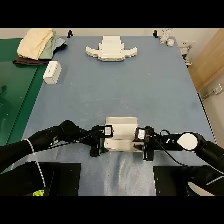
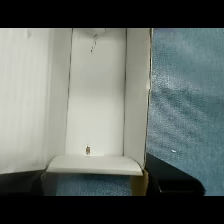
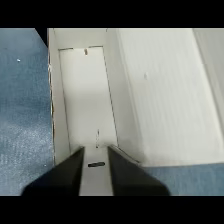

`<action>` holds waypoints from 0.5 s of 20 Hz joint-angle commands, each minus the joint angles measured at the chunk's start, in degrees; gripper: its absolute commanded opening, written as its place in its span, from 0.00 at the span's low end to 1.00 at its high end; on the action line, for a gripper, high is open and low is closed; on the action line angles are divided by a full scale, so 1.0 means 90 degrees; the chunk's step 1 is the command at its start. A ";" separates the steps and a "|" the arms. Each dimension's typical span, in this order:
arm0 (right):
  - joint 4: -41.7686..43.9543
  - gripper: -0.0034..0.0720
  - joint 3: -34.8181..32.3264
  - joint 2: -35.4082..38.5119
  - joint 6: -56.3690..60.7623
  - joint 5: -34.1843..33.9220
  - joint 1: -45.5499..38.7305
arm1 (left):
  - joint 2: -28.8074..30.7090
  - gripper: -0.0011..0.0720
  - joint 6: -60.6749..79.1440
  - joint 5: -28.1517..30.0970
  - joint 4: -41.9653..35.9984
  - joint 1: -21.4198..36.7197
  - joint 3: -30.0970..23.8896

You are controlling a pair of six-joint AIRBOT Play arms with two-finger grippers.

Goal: Fold the box.

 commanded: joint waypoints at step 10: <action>-0.0945 0.34 0.0041 0.0090 0.1683 -0.0151 0.0270 | 0.0000 0.58 -0.0007 0.0000 -0.0005 0.0002 -0.0002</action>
